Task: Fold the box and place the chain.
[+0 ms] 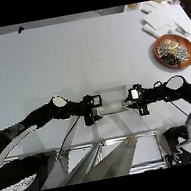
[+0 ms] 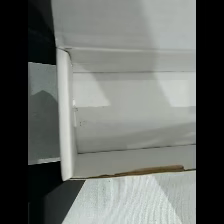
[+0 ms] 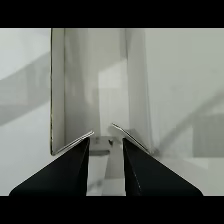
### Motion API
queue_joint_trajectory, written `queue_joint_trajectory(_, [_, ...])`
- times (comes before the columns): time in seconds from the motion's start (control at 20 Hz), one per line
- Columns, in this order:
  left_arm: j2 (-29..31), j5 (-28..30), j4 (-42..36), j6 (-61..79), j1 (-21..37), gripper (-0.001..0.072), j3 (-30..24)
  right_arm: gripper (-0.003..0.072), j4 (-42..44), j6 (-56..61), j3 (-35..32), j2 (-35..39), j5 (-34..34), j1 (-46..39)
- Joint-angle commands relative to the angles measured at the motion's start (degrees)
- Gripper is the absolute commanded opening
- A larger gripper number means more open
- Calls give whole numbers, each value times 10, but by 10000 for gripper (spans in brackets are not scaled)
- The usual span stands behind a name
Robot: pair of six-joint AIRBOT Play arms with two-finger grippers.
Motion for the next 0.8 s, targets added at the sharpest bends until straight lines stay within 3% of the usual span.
queue_joint_trajectory(0.0, [0, 0, 0, 0, 0, 135, 0, 222, 21, -22, -2, -10, -2, 20])
queue_joint_trajectory(0.1, [0, 0, 0, 0, 0, 135, 0, 270, 20, -19, -2, -21, -15, 26])
queue_joint_trajectory(0.2, [0, 0, 0, 0, 0, 135, 0, 463, 20, -17, -2, -24, -23, 26])
queue_joint_trajectory(0.25, [0, 0, 0, 0, 0, 135, 0, 511, 20, -16, -2, -24, -24, 26])
queue_joint_trajectory(0.45, [0, 0, 0, 0, 0, 135, 0, 529, 19, -4, -2, -22, -28, 26])
queue_joint_trajectory(0.5, [0, 0, 0, 0, 0, 135, 0, 486, 14, -2, -2, -16, -28, 25])
queue_joint_trajectory(0.6, [0, 0, 0, 0, 0, 135, 0, 143, -30, 31, -2, 13, -29, 25])
queue_joint_trajectory(0.65, [0, 0, 0, 0, 0, 135, 0, 22, -73, 67, -2, 32, -28, 25])
queue_joint_trajectory(0.75, [0, 0, 0, 0, 0, 135, 0, 20, -140, 150, -2, 61, -29, 25])
